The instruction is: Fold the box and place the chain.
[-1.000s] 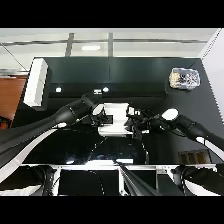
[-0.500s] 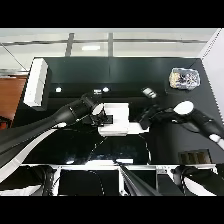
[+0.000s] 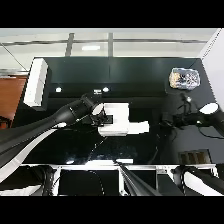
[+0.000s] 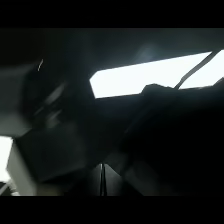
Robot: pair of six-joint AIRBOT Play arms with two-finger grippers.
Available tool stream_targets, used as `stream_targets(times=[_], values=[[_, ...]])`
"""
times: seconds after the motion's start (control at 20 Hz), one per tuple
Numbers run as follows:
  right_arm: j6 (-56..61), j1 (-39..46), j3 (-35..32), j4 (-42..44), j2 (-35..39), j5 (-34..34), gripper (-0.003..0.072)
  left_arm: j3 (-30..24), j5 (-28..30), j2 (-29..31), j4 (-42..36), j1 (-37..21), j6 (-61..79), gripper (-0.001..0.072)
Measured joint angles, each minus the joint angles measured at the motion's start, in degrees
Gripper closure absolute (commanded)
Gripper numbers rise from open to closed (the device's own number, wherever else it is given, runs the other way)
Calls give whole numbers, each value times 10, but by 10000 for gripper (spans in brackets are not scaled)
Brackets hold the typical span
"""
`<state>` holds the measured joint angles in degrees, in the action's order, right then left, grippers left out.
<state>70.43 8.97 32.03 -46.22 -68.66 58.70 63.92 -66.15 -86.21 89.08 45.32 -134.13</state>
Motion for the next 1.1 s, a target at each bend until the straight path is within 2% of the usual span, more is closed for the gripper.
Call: stream_targets(times=[0.2, 0.4, 0.45, 0.5, 0.55, 0.6, 0.65, 0.8, 0.9, 1.1], values=[[-74, -97, -4, 134, -58, 5, 668, 0, 0, 0, 0, 0, 0, 684], [-104, -162, 25, 172, -76, 15, 664, 0, 0, 0, 0, 0, 0, 684], [-107, -168, 37, 170, -78, 26, 585, 0, 0, 0, 0, 0, 0, 684], [-110, -173, 49, 169, -79, 40, 409, 0, 0, 0, 0, 0, 0, 684], [-112, -177, 61, 167, -80, 51, 288, 0, -1, 0, 0, 0, 0, 684], [-114, -179, 71, 165, -80, 61, 188, 0, -1, 0, 0, 0, 0, 684], [-115, -182, 82, 164, -81, 68, 163, 0, -1, 0, 0, 0, -1, 684], [-115, -186, 108, 158, -82, 78, 166, 0, -1, 0, 0, 0, -1, 684], [-102, -192, 116, 157, -82, 80, 225, 0, -1, 0, 0, 0, -1, 684], [-46, -226, 130, 147, -82, 72, 225, 0, -1, 0, 0, 0, -1, 685]])
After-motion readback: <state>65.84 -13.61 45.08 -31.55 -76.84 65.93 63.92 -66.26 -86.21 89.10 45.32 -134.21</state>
